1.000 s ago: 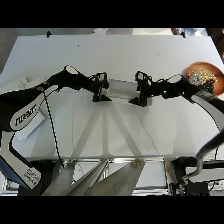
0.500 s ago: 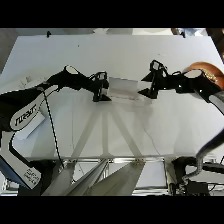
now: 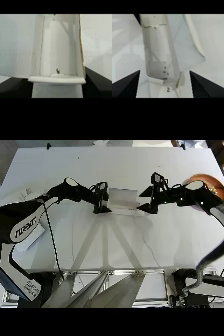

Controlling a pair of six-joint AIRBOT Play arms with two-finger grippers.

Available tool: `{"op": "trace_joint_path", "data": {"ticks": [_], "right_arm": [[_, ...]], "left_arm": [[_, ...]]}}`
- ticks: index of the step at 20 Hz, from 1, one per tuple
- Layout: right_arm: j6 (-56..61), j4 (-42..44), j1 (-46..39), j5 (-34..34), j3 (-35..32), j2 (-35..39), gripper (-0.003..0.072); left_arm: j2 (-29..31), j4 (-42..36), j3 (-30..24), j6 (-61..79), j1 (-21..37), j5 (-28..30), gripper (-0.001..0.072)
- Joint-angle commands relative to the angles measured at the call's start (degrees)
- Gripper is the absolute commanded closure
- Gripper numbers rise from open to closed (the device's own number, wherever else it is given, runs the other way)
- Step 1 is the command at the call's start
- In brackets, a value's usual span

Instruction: Fold the box and place the chain.

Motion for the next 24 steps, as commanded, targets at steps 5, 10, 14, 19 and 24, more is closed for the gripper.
{"op": "trace_joint_path", "data": {"ticks": [5,10,14,19,24], "right_arm": [[0.11,0.39,2.29,-0.59,0.02,0.04,0.0013],[-0.17,0.42,2.29,-1.84,0.02,0.04,0.0013],[-0.17,0.44,2.32,-3.54,0.04,0.04,0.0036],[-0.15,4.85,2.32,-2.86,0.04,0.04,0.0298],[-0.31,17.64,2.43,-8.70,0.04,-0.02,0.0673]], "left_arm": [[0.04,0.13,0.02,-2.86,0.02,0.81,0.0302],[0.28,0.13,0.02,-2.86,0.02,6.84,0.0279],[0.28,0.15,0.02,-2.86,0.02,6.25,0.0281],[0.28,0.13,0.02,-2.86,0.02,4.74,0.0283],[0.28,0.13,0.02,-2.86,0.02,4.74,0.0283]]}}
